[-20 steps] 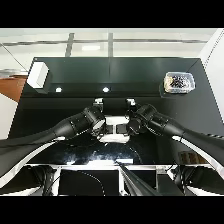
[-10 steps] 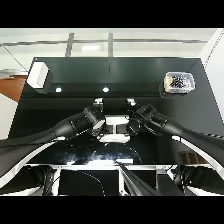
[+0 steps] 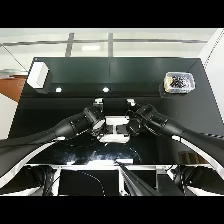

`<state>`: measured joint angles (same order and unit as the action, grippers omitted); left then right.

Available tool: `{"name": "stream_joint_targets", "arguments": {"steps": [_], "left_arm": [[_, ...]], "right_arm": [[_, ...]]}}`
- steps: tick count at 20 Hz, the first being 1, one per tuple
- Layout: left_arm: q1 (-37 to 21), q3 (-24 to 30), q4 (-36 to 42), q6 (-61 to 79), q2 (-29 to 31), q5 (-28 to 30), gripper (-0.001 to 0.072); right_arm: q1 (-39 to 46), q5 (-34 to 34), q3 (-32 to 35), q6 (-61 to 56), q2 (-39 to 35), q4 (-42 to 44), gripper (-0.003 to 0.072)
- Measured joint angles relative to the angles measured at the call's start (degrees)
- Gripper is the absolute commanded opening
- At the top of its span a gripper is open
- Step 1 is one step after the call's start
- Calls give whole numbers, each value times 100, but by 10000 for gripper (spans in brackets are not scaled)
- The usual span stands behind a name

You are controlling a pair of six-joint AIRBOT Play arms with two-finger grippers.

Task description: Fold the box and place the chain.

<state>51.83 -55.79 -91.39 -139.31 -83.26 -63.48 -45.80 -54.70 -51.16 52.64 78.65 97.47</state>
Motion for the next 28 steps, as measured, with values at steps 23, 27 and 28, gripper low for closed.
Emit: {"name": "stream_joint_targets", "arguments": {"steps": [23,27,28], "left_arm": [[0,0,-4,0,-2,-2,28],[0,0,-4,0,0,-2,28],[0,0,-7,0,0,-2,28]], "right_arm": [[1305,-1561,-267,1456,-2918,-1738,426],[2459,-1152,-72,1624,-3064,-2826,540],[2787,-953,-13,1626,-3016,-3001,711]]}}
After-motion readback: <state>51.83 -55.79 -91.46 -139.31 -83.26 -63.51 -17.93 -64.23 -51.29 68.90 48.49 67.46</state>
